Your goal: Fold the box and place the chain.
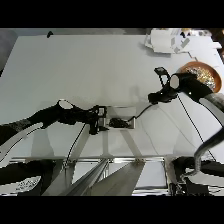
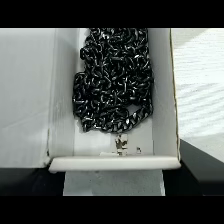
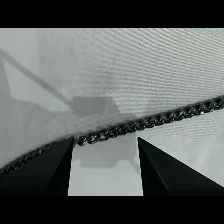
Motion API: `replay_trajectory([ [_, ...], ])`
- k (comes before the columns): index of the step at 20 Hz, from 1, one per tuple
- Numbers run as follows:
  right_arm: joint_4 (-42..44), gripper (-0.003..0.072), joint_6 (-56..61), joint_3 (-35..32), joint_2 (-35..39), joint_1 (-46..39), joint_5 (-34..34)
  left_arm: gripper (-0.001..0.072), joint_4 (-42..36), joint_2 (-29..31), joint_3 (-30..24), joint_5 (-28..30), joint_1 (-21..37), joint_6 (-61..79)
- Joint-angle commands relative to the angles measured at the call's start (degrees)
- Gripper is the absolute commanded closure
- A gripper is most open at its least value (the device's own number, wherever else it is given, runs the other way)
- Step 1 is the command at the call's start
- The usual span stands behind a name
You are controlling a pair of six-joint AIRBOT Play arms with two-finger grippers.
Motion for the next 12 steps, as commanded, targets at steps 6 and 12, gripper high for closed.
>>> replay_trajectory([
  [6, -0.1, 0.0349, 2.5, -0.7, -1.9, 0.0, 1.3, 0.056, 0.0, 0.0, 0.0, 0.0, 0.0, 0.0],
  [12, -0.3, 0.0669, -2.0, -0.8, -0.3, 0.4, 2.3, 0.056, 0.0, 0.0, 0.0, 0.0, 0.0, 0.0],
])
